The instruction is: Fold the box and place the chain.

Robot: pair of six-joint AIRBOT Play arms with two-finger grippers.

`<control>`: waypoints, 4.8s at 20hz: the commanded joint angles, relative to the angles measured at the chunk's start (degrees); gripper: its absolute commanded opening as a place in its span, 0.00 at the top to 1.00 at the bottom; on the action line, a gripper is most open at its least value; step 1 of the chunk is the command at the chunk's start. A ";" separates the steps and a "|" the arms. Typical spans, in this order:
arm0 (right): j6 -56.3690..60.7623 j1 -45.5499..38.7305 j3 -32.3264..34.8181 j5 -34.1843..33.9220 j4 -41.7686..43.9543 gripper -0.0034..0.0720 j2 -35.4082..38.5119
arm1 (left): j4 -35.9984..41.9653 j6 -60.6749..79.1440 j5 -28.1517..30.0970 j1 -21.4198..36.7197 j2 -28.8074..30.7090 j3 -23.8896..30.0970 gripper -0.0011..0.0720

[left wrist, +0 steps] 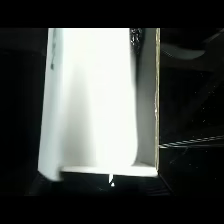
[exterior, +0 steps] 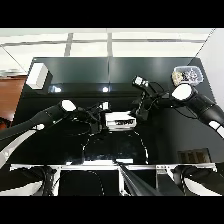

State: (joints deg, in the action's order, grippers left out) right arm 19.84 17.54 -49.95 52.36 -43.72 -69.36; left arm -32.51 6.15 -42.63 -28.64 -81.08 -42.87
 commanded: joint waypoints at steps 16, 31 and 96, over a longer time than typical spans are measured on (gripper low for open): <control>-9.05 2.38 1.05 5.55 -0.59 0.69 -0.70 | 0.00 0.07 0.04 -0.02 0.04 -0.02 0.43; -6.97 2.47 1.27 7.54 -3.37 0.69 -0.70 | 0.00 0.07 0.15 -0.02 0.02 -0.02 0.43; 38.21 -29.55 -2.40 21.94 4.02 0.94 11.72 | -4.96 -23.34 -13.53 -7.23 -9.70 -22.08 0.01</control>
State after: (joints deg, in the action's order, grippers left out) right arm 58.52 -11.99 -52.36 74.43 -39.66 -57.67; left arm -36.99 -16.97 -54.33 -35.81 -90.48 -64.77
